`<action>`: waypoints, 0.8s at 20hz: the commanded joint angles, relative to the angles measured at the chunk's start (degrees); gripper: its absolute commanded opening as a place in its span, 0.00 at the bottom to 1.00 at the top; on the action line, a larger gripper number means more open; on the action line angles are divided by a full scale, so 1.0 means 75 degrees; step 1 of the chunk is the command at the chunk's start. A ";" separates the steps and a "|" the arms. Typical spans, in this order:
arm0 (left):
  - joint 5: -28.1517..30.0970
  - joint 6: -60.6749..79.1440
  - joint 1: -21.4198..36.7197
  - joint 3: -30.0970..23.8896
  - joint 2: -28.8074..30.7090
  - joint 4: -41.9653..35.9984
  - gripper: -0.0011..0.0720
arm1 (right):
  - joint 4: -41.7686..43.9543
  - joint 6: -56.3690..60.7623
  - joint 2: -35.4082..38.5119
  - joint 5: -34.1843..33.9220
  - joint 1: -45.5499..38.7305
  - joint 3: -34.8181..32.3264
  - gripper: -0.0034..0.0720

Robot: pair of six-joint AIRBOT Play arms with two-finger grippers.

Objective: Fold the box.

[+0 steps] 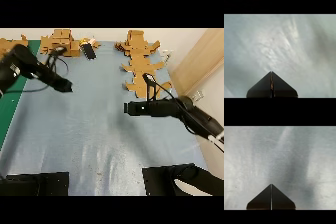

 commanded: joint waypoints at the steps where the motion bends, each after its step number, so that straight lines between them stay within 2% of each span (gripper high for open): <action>1: 0.0233 -0.0545 -0.0828 -0.1687 0.1125 -0.0201 0.02 | -0.0519 -0.0475 -0.0790 -0.1215 -0.0160 0.0979 0.04; 3: 0.0542 -0.0595 -0.0991 -0.2518 0.1644 -0.0632 0.02 | -0.0493 -0.0726 -0.1180 -0.1536 -0.0157 0.1209 0.04; 5: 0.0886 -0.0737 -0.1139 -0.2932 0.1970 -0.0740 0.02 | -0.0478 -0.0944 -0.1346 -0.1533 -0.0157 0.1215 0.04; 10: 0.0962 -0.0857 -0.1358 -0.3008 0.2063 -0.0740 0.03 | -0.0154 -0.1116 -0.1411 -0.1571 -0.0160 0.1215 0.05; 16: 0.0708 -0.0880 -0.1349 -0.3008 0.2060 -0.0737 0.03 | -0.0064 -0.1119 -0.1411 -0.1676 -0.0160 0.1212 0.05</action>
